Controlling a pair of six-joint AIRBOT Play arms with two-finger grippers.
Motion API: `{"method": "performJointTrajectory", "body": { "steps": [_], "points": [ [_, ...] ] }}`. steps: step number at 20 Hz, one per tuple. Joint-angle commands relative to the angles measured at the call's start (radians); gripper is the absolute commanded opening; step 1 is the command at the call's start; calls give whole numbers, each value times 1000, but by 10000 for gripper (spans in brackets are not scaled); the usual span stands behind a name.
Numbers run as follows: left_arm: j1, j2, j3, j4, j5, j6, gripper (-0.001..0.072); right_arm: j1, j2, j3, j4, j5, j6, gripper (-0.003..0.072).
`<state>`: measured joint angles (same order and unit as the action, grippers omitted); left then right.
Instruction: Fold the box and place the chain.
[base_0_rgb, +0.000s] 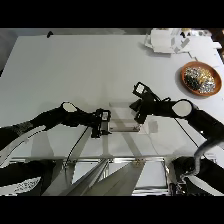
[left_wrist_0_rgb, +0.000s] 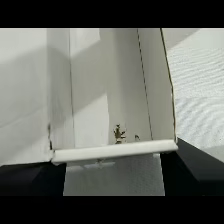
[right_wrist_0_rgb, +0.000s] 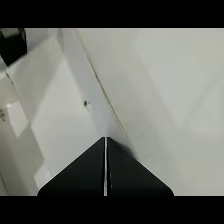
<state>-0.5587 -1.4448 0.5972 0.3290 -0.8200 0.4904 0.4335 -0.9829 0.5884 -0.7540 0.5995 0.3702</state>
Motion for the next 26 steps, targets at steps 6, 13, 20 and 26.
{"method": "performJointTrajectory", "body": {
  "steps": [6,13,20,26],
  "points": [
    [0,1,0,0,0,0,150,0,229,18,-500,517,0,23],
    [0,1,0,0,0,-1,150,-1,216,-140,-532,383,-68,379],
    [0,1,0,0,0,0,150,-1,216,-291,-347,64,-301,267],
    [0,1,0,0,0,0,149,-139,155,-291,-82,129,-542,268]
  ]
}}
